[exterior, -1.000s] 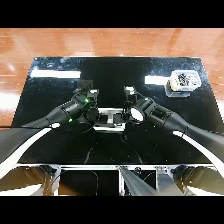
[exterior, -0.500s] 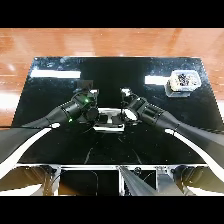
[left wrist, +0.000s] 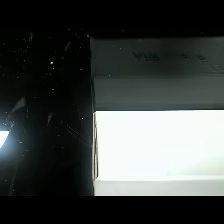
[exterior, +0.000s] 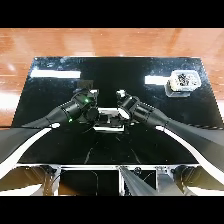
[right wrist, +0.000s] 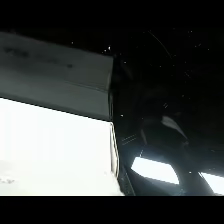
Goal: Fold the box and place the chain.
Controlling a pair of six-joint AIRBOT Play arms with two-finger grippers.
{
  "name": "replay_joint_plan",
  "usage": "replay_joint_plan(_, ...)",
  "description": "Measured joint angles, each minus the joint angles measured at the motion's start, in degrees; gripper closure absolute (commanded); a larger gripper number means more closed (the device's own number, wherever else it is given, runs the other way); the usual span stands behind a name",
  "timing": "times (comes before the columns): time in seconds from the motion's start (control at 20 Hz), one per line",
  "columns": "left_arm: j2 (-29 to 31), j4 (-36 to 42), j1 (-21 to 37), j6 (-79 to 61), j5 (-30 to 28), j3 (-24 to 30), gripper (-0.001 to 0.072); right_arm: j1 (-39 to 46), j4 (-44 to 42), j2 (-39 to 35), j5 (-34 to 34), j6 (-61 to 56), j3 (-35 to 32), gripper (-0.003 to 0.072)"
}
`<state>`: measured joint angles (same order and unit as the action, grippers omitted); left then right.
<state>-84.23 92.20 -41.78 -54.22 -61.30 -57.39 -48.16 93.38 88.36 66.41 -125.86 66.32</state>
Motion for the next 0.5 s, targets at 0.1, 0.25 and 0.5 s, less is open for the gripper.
replay_joint_plan(0.1, 0.0, 0.0, 0.0, 0.0, 0.0, 0.0, 0.0687, 0.0, 0.0, 0.5, 0.4, 0.3, 0.1, 0.0378)
replay_joint_plan(0.25, 0.0, 0.0, 0.0, 0.0, -0.1, 0.0, 0.0687, 0.0, -0.1, 1.3, 1.1, 0.7, 0.2, 0.0379)
replay_joint_plan(0.5, 0.0, 0.0, 0.0, 0.0, -0.1, 0.0, 0.0687, 0.0, -0.2, 1.7, 1.4, 0.9, 0.2, 0.038)
